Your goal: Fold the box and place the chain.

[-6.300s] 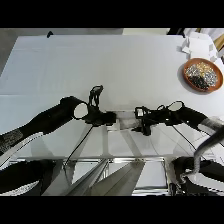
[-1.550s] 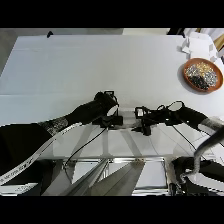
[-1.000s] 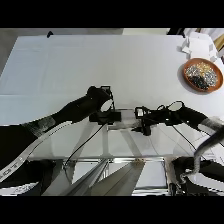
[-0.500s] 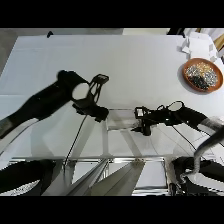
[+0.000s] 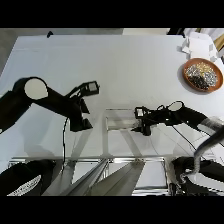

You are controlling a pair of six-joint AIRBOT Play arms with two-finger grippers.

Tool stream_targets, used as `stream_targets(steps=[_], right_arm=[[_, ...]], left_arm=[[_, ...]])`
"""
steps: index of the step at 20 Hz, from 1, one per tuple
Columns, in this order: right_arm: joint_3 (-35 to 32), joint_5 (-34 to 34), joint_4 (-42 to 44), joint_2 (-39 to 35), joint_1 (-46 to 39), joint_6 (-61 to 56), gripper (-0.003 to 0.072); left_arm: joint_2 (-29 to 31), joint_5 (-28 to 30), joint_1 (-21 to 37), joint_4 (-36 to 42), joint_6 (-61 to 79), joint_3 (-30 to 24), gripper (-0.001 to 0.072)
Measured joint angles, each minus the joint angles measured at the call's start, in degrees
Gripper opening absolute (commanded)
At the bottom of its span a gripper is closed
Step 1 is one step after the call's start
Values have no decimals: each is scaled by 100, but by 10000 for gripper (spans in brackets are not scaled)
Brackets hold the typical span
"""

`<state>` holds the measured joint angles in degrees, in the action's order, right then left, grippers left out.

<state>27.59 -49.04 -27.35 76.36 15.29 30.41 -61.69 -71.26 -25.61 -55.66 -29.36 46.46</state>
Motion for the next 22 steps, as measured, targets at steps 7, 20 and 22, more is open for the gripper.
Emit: stream_targets(steps=[7,20,22], right_arm=[[0,0,0,0,0,0,401],[0,0,2,-2,0,0,401],[0,0,2,-2,0,0,401]], left_arm=[[-664,1825,243,2667,5104,-1574,697],[-1779,2286,203,4284,7077,-1740,699],[-1788,2354,103,4282,7075,-1740,699]])
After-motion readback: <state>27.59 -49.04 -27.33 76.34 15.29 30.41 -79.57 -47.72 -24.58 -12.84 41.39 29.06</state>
